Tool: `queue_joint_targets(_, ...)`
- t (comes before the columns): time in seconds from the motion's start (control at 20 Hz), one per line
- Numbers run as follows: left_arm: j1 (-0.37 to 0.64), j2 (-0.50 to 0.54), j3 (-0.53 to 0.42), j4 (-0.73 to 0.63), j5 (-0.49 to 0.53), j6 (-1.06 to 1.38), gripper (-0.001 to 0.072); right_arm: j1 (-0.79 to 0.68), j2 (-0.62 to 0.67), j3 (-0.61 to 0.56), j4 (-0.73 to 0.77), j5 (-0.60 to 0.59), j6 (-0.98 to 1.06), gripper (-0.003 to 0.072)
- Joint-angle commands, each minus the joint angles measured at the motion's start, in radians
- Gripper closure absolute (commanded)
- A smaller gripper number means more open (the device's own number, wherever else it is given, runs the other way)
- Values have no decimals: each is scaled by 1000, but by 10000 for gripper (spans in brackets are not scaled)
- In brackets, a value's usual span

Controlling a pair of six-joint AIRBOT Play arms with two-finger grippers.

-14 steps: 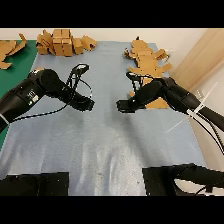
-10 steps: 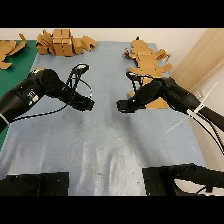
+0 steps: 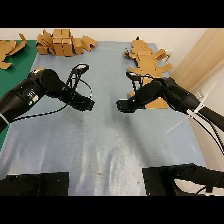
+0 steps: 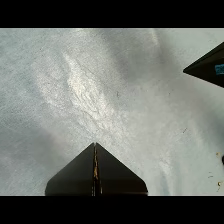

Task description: Fold the box.

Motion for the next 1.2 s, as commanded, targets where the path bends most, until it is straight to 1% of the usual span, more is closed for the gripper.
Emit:
queue_joint_targets(0.0,0,0,0,0,22,5,699,1,-5,-2,-5,32,2,678)
queue_joint_targets(0.05,0,0,0,0,79,24,699,2,-14,-1,-12,31,3,678)
queue_joint_targets(0.1,0,0,0,0,135,64,699,-1,-22,0,-60,26,15,678)
queue_joint_targets(0.15,1,0,0,4,183,90,699,-16,-25,2,-152,-4,57,677)
queue_joint_targets(0.2,2,0,0,3,233,90,698,-55,-27,8,-260,-60,123,672)
queue_joint_targets(0.3,2,0,0,7,328,106,699,-183,-27,23,-387,-165,195,509)
queue_joint_targets(0.35,2,0,0,10,366,112,699,-267,-27,30,-408,-187,192,500)
queue_joint_targets(0.4,2,0,0,10,394,112,699,-365,-27,39,-406,-185,181,400)
queue_joint_targets(0.45,2,0,0,10,411,112,699,-459,-29,50,-402,-163,146,341)
queue_joint_targets(0.5,2,0,0,10,427,111,699,-560,-37,70,-399,-130,111,260)
queue_joint_targets(0.55,2,0,0,10,436,110,699,-648,-49,97,-394,-83,60,235)
queue_joint_targets(0.65,2,0,0,2,435,101,699,-807,-94,172,-338,-9,-33,233)
queue_joint_targets(0.7,2,0,0,2,433,101,698,-876,-132,220,-281,10,-81,219)
queue_joint_targets(0.75,2,0,0,0,424,100,697,-931,-174,270,-223,15,-137,185)
queue_joint_targets(0.8,2,0,0,0,417,68,697,-975,-225,325,-172,14,-195,185)
queue_joint_targets(0.9,2,-2,0,-1,408,16,697,-1024,-326,428,-100,11,-256,185)
queue_joint_targets(1.0,2,-6,0,0,407,-24,698,-1033,-421,513,-37,-14,-319,185)
queue_joint_targets(1.15,1,-13,0,-2,407,-58,697,-1013,-528,579,79,-51,-407,185)
